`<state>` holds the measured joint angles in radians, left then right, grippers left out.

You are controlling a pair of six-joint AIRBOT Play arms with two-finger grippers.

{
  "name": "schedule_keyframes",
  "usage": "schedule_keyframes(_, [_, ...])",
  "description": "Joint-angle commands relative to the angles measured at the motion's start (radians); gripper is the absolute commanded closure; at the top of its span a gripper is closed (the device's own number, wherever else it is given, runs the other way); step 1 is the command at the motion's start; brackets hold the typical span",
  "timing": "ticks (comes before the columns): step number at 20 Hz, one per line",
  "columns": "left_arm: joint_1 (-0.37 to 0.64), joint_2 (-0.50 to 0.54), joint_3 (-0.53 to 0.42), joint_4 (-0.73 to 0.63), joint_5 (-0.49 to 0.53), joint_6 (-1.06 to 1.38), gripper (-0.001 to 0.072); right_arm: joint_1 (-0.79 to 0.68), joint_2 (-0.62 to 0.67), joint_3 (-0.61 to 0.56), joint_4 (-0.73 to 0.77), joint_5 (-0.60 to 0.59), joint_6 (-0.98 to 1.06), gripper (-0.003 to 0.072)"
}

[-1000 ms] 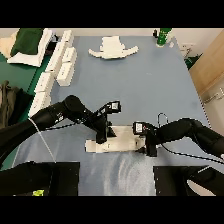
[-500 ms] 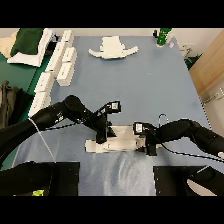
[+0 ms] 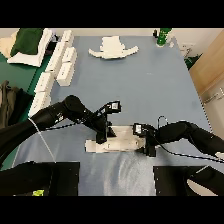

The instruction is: Fold the box.

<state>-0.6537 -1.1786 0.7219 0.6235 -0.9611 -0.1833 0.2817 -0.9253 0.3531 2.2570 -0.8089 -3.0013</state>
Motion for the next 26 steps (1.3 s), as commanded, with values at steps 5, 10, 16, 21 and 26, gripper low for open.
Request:
schedule_keyframes(5, [0.000,0.000,0.000,0.000,0.000,0.000,0.0695,0.031,0.004,-0.006,-0.003,0.017,0.001,-0.0017])
schedule_keyframes(10, [0.000,0.000,0.000,0.000,0.000,0.000,0.0695,0.032,0.025,-0.006,-0.010,0.016,0.000,0.0004])
schedule_keyframes(16, [0.000,0.000,0.000,0.000,0.000,0.000,0.0694,0.040,0.024,-0.008,-0.010,0.018,0.000,0.0050])
schedule_keyframes(21, [0.000,0.000,0.000,0.000,0.000,0.000,0.0694,0.051,0.021,-0.008,-0.008,0.024,0.000,0.0050])
schedule_keyframes(26, [0.000,0.000,0.000,0.000,0.000,0.000,0.0695,0.051,0.002,-0.008,-0.003,0.027,0.000,0.0053])
